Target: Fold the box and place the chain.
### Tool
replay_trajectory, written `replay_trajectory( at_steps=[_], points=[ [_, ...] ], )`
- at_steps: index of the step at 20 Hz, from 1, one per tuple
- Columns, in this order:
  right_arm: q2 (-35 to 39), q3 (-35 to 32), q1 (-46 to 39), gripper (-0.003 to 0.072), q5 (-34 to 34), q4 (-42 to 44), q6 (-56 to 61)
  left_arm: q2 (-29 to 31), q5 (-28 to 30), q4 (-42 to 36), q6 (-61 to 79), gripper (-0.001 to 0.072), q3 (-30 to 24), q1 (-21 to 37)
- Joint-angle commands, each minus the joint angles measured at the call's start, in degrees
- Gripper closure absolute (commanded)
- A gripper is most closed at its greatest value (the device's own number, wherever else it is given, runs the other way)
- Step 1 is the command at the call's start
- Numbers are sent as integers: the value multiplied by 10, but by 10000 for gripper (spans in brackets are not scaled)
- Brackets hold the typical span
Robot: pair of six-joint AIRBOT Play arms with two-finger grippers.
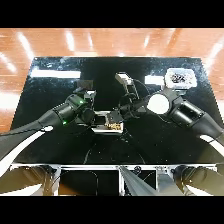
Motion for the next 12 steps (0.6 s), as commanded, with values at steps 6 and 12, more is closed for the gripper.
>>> replay_trajectory(
  at_steps=[6, 12],
  points=[
    [-12, -2, -5, 11, 30, -2, 7, 0, 0, 0, 0, 688, 1, 1],
    [98, -3, -38, 11, 162, -137, 7, 0, 0, 0, 0, 688, 1, 1]
  ],
)
